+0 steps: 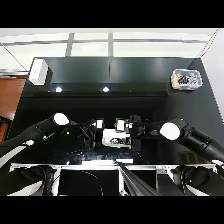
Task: Fold the box and place the chain.
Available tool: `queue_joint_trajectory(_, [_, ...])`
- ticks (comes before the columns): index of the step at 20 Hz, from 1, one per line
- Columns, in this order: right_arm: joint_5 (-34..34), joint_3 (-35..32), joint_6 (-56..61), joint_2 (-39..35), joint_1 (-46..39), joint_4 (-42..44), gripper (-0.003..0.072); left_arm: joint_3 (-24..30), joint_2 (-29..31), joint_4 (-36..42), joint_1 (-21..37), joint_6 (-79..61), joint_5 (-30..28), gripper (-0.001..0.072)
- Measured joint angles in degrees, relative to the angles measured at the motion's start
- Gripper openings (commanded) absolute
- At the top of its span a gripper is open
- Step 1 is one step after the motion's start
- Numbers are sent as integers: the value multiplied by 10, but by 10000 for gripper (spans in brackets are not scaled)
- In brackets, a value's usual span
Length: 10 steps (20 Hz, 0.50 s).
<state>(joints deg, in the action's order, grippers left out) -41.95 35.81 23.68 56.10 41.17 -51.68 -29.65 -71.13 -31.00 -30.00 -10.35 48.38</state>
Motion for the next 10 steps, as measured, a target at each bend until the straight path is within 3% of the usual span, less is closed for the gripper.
queue_joint_trajectory(1, [-3, 2, 8, -6, -1, 0, 528, 0, 0, 0, 0, 0, 0, 338])
queue_joint_trajectory(2, [-11, 5, 21, -15, -1, 0, 687, 0, 0, 0, 0, 0, 0, 339])
queue_joint_trajectory(10, [-103, 31, 128, -47, -3, 1, 687, 0, 0, 0, 0, 0, 0, 339])
